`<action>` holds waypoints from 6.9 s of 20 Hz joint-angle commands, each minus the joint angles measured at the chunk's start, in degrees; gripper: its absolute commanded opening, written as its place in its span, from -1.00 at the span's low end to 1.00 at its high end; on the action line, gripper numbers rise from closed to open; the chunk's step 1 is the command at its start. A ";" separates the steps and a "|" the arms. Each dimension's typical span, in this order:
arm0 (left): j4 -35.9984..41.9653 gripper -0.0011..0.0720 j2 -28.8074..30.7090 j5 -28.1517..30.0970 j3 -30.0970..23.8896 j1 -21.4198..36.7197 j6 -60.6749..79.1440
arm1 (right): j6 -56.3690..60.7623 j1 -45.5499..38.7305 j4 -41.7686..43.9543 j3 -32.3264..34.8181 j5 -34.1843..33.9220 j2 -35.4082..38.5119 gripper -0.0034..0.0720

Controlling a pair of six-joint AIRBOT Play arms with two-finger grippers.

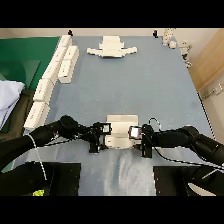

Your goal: Fold the box.

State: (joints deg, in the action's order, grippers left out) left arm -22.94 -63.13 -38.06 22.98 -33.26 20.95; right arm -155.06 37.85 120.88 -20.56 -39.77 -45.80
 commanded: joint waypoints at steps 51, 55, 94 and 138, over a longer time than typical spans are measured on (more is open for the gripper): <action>-0.02 0.31 -0.02 0.02 0.04 0.02 0.00 | 47.08 -37.24 20.35 -3.41 -31.08 -4.04 -0.13; -0.02 0.31 -0.02 0.04 0.04 0.02 0.00 | 47.08 -30.82 19.80 -3.37 -26.91 -4.13 -0.01; -0.02 0.31 -0.02 0.04 0.04 0.02 0.00 | 116.39 14.67 -33.16 -27.47 -27.50 -26.62 -0.03; -0.02 0.31 -0.02 0.04 0.04 0.02 0.00 | 46.40 -31.91 19.23 -35.71 -33.05 -37.27 -0.91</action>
State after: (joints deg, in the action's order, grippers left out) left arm -22.96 -63.13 -38.02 22.98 -33.30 20.93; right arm -90.80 11.77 119.28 -55.33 -70.26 -76.95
